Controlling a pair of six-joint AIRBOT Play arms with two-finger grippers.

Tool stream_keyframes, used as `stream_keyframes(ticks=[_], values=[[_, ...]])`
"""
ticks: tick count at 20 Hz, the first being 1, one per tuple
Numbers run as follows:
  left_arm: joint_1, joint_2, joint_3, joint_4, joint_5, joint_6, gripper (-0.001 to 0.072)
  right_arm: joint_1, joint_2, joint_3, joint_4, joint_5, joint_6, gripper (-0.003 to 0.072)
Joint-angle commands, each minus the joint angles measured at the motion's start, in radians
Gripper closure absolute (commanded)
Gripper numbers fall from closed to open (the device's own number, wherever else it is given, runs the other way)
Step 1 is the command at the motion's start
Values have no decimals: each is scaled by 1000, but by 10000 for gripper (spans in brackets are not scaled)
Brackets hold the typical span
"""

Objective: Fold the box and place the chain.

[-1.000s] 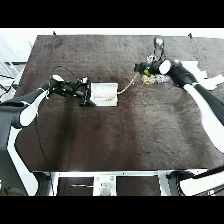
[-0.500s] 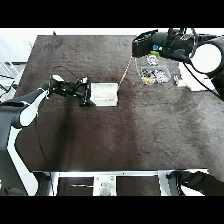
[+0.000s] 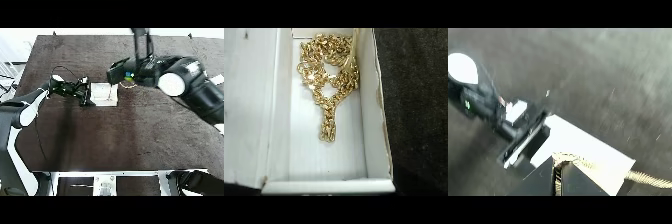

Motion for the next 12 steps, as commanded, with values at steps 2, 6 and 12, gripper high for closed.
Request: stream_keyframes(ticks=[2, 6, 12], values=[[0, 0, 0, 0, -1, 0, 234, 35, -101, -29, -19, -29, 59, 680], [0, 0, 0, 0, 0, 0, 234, 36, -211, -29, 8, -93, 60, 680], [0, 0, 0, 0, -1, 0, 234, 21, -385, -29, 8, -224, 55, 676]])
